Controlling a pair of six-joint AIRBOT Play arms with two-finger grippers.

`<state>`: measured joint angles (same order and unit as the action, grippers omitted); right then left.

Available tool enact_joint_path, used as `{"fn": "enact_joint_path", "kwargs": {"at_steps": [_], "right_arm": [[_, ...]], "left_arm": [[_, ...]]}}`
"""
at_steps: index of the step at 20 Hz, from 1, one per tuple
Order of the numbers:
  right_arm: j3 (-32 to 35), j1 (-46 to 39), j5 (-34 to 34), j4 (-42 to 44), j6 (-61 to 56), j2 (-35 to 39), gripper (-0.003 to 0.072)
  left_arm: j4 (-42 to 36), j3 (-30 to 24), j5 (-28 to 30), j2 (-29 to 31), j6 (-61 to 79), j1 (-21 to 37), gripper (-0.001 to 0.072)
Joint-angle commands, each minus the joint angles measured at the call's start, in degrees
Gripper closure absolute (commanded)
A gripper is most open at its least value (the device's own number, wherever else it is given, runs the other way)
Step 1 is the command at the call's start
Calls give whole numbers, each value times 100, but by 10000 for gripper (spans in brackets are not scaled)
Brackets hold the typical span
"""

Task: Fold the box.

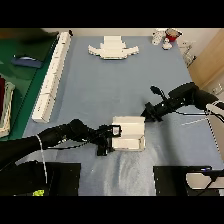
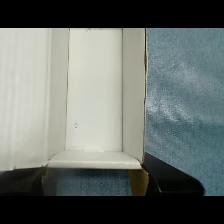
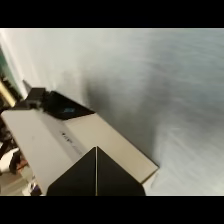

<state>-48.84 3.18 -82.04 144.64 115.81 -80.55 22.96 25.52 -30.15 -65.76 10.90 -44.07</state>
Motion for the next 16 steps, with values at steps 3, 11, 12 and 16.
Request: {"fn": "enact_joint_path", "kwargs": {"at_steps": [3,11,12,16], "right_arm": [[-76,476,-341,68,835,136,685],[977,1397,1102,-131,1582,1869,684],[1224,1523,1375,-129,1753,2127,684],[2157,1928,2420,-127,2081,3005,684]], "left_arm": [[0,2,4,-2,2,0,181],[0,2,2,-2,2,0,181],[0,2,2,-2,2,0,181],[0,2,2,-2,2,0,182]]}}
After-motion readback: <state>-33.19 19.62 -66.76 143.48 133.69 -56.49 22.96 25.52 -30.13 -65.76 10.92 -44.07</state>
